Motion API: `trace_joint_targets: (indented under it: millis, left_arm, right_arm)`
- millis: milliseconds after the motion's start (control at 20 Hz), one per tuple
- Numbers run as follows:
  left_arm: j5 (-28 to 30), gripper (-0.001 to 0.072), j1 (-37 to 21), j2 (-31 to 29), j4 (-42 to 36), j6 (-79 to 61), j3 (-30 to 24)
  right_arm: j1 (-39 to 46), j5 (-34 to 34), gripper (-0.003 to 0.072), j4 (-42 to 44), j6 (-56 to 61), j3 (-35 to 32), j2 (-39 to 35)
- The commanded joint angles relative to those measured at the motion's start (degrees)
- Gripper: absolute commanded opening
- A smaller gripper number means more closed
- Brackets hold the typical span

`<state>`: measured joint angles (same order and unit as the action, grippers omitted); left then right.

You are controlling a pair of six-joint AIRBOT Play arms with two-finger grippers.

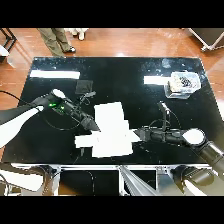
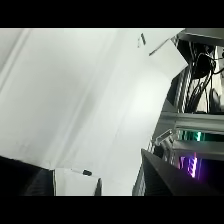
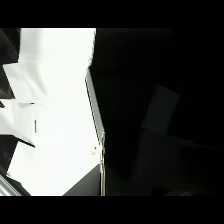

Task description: Fold the box and place the chain.

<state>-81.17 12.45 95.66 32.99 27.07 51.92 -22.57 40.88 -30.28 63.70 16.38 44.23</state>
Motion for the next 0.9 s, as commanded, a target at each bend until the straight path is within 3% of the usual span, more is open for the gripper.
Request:
trace_joint_targets:
  millis: [0, 50, 150, 400, 450, 500, 650, 700, 750, 800, 850]
  left_arm:
    - [-0.7, 0.0593, 0.87, 0.24, 0.72, -0.37, 1.44]
    - [-1.27, 0.0544, 1.11, 0.26, 0.63, -1.01, 1.44]
    - [-2.14, 0.0362, 1.66, 0.39, 0.66, -1.4, 1.42]
    - [-1.79, 0.0348, 2.38, 0.39, 0.61, -1.42, 1.44]
    - [-1.77, 0.0304, 2.38, 0.39, 0.63, -1.42, 1.44]
    - [-1.6, 0.0188, 2.38, 0.39, 0.63, -1.42, 1.44]
    - [-1.31, 0.0105, 2.36, 0.39, 0.63, -1.42, 1.44]
    - [-1.38, 0.0022, 2.36, 0.39, 0.63, -1.42, 1.44]
    - [-1.36, 0.0023, 2.36, 0.39, 0.63, -1.44, 1.44]
    - [-1.33, 0.0022, 2.36, 0.39, 0.63, -1.46, 1.44]
    - [-1.36, 0.0021, 2.36, 0.37, 0.66, -1.64, 1.44]
  right_arm:
    - [-0.04, 0.44, 0.0016, -0.46, 0.0, 0.0, -0.04]
    - [-0.04, 0.44, 0.0016, -0.46, 0.0, 0.0, -0.04]
    - [-0.04, 0.46, 0.0016, -0.46, 0.0, 0.0, -0.04]
    - [-0.04, 0.46, 0.0016, -0.46, 0.0, 0.0, -0.04]
    - [-0.04, 0.46, 0.0016, -0.46, 0.0, 0.0, -0.04]
    - [-0.04, 0.46, 0.0016, -0.46, 0.0, 0.0, -0.04]
    - [-0.04, 0.44, 0.0016, -0.46, 0.02, 0.0, -0.04]
    - [-0.02, 0.44, 0.0021, -0.46, 0.02, 0.0, -0.04]
    - [0.22, 0.48, 0.0256, -0.46, 0.04, 0.02, -0.04]
    - [1.05, 0.81, 0.0717, -0.48, 0.5, 0.04, -0.04]
    - [2.62, 2.34, 0.0704, -0.76, 0.42, 0.24, -0.07]
